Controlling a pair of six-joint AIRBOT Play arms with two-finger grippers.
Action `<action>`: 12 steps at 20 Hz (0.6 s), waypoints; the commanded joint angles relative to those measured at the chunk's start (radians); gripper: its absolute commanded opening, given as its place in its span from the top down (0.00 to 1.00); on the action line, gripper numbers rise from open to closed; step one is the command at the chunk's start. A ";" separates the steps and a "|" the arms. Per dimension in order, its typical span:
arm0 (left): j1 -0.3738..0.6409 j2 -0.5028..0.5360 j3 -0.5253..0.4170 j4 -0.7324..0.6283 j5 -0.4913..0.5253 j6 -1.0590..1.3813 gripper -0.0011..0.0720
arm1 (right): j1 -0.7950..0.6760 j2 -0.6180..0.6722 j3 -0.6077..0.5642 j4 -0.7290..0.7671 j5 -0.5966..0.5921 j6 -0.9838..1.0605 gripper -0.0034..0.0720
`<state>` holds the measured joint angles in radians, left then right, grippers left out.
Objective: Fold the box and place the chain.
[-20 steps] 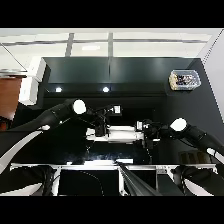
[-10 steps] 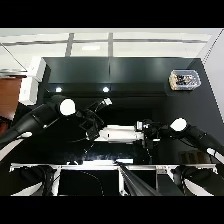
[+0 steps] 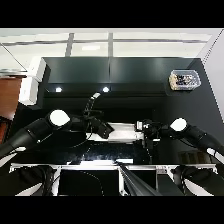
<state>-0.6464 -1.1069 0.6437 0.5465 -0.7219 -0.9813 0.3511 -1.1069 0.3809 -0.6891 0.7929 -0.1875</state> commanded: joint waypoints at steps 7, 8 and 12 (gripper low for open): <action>-0.003 -0.161 -0.026 -0.135 0.229 0.172 0.87 | 0.000 0.000 0.000 0.000 0.000 0.000 0.64; -0.013 -0.174 -0.026 -0.118 0.216 0.174 0.87 | 0.000 0.000 0.000 0.000 0.000 0.000 0.64; -0.035 -0.183 -0.021 -0.054 0.296 0.174 0.87 | 0.000 0.000 0.000 0.000 0.000 0.000 0.64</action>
<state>-0.6735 -1.2743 0.6193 0.4576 -0.4580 -0.8215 0.3511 -1.1069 0.3809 -0.6891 0.7929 -0.1875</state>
